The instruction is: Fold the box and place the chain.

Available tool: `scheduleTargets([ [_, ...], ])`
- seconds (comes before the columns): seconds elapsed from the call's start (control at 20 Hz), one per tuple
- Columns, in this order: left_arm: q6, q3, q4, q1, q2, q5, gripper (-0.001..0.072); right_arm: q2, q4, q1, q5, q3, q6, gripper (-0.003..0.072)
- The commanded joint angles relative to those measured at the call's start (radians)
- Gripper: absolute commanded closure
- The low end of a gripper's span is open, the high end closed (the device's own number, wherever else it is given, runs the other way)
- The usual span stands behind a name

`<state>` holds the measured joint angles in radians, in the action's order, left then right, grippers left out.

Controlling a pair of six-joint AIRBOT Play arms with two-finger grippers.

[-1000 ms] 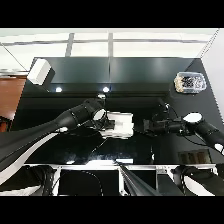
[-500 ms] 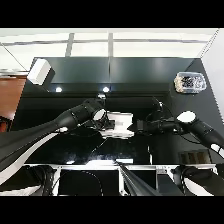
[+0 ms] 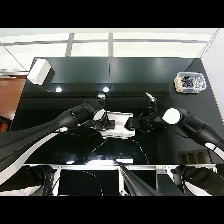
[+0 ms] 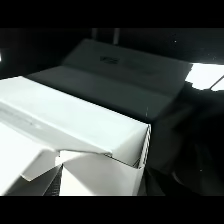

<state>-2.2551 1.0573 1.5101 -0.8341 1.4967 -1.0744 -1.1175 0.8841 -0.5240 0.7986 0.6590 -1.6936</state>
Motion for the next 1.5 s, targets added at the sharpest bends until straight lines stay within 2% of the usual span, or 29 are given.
scheduleTargets([
  [0.0,0.0,0.0,0.0,0.001,0.0,0.0,0.0683,-0.045,0.145,-0.06,0.032,0.067,-0.146,0.013],
  [0.1,0.0,0.0,0.0,0.001,0.0,-0.001,0.0683,-0.075,0.176,-0.08,0.053,0.101,-0.163,0.0253],
  [0.35,0.0,0.0,0.0,0.001,0.0,0.0,0.0683,-0.092,0.222,-0.089,0.08,0.119,-0.237,0.0282],
  [0.7,0.0,0.0,0.0,0.001,0.0,-0.001,0.0683,-0.157,0.364,-0.1,0.216,0.222,-0.363,0.0282],
  [0.75,0.0,0.0,0.0,0.001,0.0,-0.001,0.0683,-0.168,0.385,-0.117,0.235,0.235,-0.381,0.032],
  [1.1,0.0,0.0,0.0,0.001,0.0,-0.003,0.0683,-0.262,0.547,-0.253,0.336,0.351,-0.56,0.032],
  [1.45,0.0,0.0,0.0,0.001,0.0,-0.003,0.0683,-0.317,0.534,-0.276,0.335,0.359,-0.63,0.0321],
])
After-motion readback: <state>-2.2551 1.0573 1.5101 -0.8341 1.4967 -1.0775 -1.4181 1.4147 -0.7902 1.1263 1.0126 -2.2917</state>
